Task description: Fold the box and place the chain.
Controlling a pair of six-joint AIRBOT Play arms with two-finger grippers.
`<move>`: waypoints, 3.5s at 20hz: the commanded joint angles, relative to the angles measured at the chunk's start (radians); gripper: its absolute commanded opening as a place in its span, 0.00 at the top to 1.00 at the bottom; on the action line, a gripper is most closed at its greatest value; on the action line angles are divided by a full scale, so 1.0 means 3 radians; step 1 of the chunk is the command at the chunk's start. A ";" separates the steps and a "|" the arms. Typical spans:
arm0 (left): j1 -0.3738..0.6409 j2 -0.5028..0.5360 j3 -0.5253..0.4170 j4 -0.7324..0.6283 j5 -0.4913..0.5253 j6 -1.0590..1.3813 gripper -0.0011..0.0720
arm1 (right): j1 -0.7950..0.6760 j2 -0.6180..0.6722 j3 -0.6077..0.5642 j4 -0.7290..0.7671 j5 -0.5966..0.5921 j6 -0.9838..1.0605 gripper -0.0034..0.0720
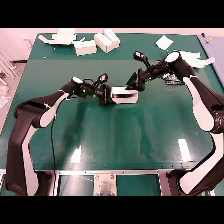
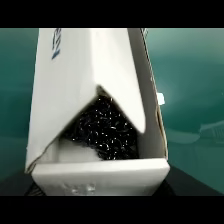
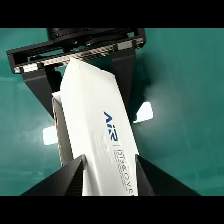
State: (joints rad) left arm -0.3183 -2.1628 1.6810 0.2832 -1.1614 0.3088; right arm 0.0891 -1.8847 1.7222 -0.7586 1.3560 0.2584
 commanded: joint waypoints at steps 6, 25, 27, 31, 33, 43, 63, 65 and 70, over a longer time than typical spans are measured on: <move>-0.0003 0.0003 0.0003 0.0003 -0.0017 0.0011 0.51 | 0.0001 0.0000 -0.0025 -0.0069 0.0117 -0.0017 0.47; -0.0003 0.0003 0.0003 0.0003 0.0004 0.0014 0.51 | -0.0008 0.0001 -0.0455 0.0061 0.0210 0.0004 0.49; -0.0003 0.0003 0.0003 0.0003 0.0005 0.0014 0.51 | -0.0019 0.0001 -0.0599 0.0117 0.0209 -0.0093 0.49; -0.0003 0.0003 0.0003 0.0003 0.0005 0.0014 0.51 | -0.0080 0.0001 -0.0684 0.0418 0.0209 -0.0275 0.53; -0.0003 0.0003 0.0003 0.0003 0.0005 0.0013 0.51 | -0.0098 0.0001 -0.0692 0.0497 0.0207 -0.0292 0.66; -0.0003 0.0003 0.0003 0.0003 0.0006 0.0014 0.51 | -0.0122 0.0148 -0.0694 0.0785 0.0128 -0.0441 0.95; -0.0003 0.0003 0.0003 0.0003 0.0006 0.0014 0.51 | -0.0118 0.0215 -0.1486 0.0746 -0.0399 -0.0467 0.95; -0.0003 0.0003 0.0003 0.0003 0.0006 0.0014 0.51 | -0.0117 0.0215 -0.1523 0.0745 -0.0409 -0.0451 0.95; -0.0003 0.0003 0.0003 0.0004 0.0009 0.0017 0.51 | -0.0122 0.0310 -0.1483 0.0792 -0.0421 -0.0454 0.95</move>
State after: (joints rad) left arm -0.3191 -2.1628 1.6814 0.2871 -1.1618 0.3157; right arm 0.0532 -1.8103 1.2758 -0.5220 1.2327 0.1200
